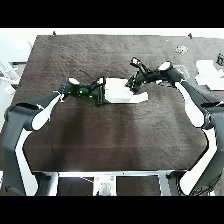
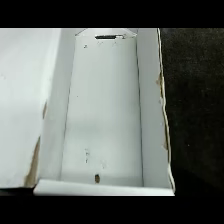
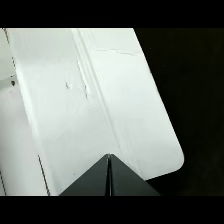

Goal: Fold the box and place the chain.

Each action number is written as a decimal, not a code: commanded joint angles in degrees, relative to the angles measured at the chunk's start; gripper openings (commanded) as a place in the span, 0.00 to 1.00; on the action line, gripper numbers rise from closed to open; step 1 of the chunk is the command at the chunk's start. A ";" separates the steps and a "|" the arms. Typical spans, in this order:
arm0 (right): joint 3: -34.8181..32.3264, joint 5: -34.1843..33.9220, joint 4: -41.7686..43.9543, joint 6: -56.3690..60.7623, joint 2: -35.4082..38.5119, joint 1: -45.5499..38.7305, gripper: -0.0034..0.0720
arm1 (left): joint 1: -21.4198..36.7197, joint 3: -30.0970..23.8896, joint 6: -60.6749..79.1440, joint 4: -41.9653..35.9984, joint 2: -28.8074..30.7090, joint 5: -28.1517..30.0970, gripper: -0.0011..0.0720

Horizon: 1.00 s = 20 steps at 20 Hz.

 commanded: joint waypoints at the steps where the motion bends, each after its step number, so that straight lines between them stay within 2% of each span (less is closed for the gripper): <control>1: 0.74 -0.13 -0.22 -0.57 2.95 -0.11 0.05 | 0.02 0.00 0.00 0.02 0.00 -0.07 0.88; 4: -0.76 -0.13 -3.48 -0.55 8.55 -0.90 0.05 | 0.02 0.00 0.00 0.02 0.00 -0.07 0.88; 9: -10.14 0.96 -6.19 -6.29 16.28 -4.35 0.07 | 0.02 0.00 0.00 0.02 0.00 -0.07 0.88; 11: -13.03 3.17 -6.23 -9.92 16.26 -5.66 0.85 | 0.02 -0.02 0.00 0.02 0.00 -0.09 0.88; 14: -16.37 3.10 -6.23 -14.84 15.78 -5.57 0.86 | 0.02 0.00 0.00 0.02 0.00 -0.07 0.88; 20: -16.57 2.01 -5.99 -16.31 11.87 -4.11 0.83 | 0.02 0.00 0.00 0.02 0.00 -0.07 0.88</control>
